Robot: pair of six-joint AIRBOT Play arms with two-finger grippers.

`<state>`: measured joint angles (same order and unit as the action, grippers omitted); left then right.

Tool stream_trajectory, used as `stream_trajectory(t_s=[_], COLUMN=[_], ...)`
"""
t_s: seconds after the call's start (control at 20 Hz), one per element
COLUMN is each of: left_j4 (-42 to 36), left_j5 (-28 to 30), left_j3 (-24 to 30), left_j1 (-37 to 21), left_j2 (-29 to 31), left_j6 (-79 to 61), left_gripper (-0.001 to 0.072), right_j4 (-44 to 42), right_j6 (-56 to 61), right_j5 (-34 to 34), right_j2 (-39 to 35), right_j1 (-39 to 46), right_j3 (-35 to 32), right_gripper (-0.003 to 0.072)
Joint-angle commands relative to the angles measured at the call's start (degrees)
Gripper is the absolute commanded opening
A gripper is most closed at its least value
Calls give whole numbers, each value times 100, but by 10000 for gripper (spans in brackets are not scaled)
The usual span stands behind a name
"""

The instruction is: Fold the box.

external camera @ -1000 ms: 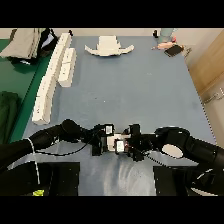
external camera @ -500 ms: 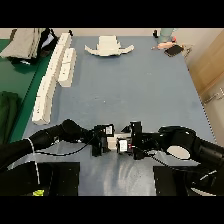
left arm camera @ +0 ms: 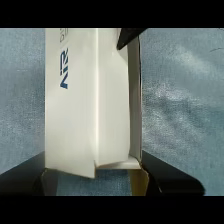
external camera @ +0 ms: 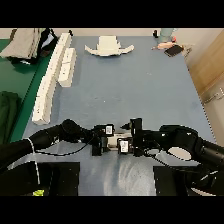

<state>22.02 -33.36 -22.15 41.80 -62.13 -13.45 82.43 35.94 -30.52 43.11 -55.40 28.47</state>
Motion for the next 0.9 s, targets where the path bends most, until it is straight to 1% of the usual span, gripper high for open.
stream_trajectory(t_s=[0.0,0.05,0.2,0.25,0.3,0.5,0.85], left_j4=[2,2,4,2,4,4,4], left_j5=[-7,-4,-4,-7,-7,-7,-7], left_j3=[-4,-4,-4,-4,-4,-4,-4], left_j1=[0,0,0,0,0,0,0], left_j2=[0,0,0,-2,0,0,0], left_j6=[-4,-4,-4,-4,-4,-4,-4], left_gripper=[509,509,509,509,509,509,509], right_j4=[92,90,-160,-227,-280,-363,-579], right_j6=[9,9,9,9,7,4,0], right_j5=[61,59,-20,-103,-170,-369,-398], right_j2=[105,170,258,264,264,264,264], right_j1=[2,2,-7,-7,-7,-7,-7], right_j3=[2,2,2,2,2,2,2], right_gripper=[546,503,493,416,403,403,403])
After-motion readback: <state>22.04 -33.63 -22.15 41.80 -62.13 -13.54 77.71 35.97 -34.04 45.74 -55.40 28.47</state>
